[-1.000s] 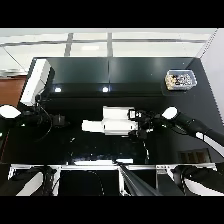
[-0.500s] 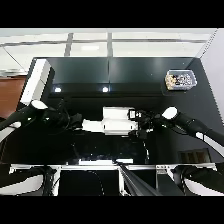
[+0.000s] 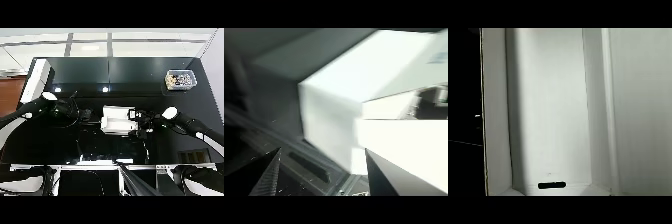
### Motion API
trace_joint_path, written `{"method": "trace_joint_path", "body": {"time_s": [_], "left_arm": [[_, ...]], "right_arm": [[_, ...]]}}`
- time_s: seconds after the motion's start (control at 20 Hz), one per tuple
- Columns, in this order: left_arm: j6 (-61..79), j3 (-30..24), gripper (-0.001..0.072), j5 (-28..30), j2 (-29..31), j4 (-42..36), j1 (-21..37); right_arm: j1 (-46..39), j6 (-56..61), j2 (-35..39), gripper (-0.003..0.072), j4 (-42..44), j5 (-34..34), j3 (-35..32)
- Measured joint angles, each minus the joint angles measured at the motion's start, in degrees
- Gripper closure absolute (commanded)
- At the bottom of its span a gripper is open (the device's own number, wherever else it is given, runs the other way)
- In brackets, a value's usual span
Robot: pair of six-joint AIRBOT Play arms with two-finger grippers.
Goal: Fold the box and place the chain.
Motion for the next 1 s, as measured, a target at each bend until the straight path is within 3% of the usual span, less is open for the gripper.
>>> {"method": "trace_joint_path", "body": {"time_s": [0.15,0.35,0.4,0.45,0.5,0.75,1.0], "left_arm": [[-1.40,2.27,0.0137,-1.42,-0.15,1.38,-2.23],[-9.79,5.05,0.0137,1.81,-0.22,8.04,-7.80],[-11.96,5.55,0.0150,2.80,-0.22,9.44,-9.11],[-13.75,6.08,0.0232,3.96,-0.22,10.56,-10.43],[-15.26,6.56,0.0241,4.87,-0.22,11.28,-11.58],[-20.68,9.29,0.0251,7.21,-0.22,14.49,-14.91],[-30.03,13.84,0.0252,5.07,-0.20,22.49,-17.84]], "right_arm": [[0.00,0.00,0.00,0.0509,0.00,0.00,0.00],[0.00,0.00,0.00,0.0509,0.00,0.00,0.00],[0.00,0.00,0.00,0.0509,0.00,0.00,0.00],[0.00,0.00,0.00,0.0509,0.00,0.00,0.00],[0.00,0.02,0.00,0.0510,0.00,0.02,0.00],[0.00,0.04,0.00,0.0509,0.02,0.02,0.00],[0.00,0.02,0.00,0.0509,0.00,0.02,0.00]]}}
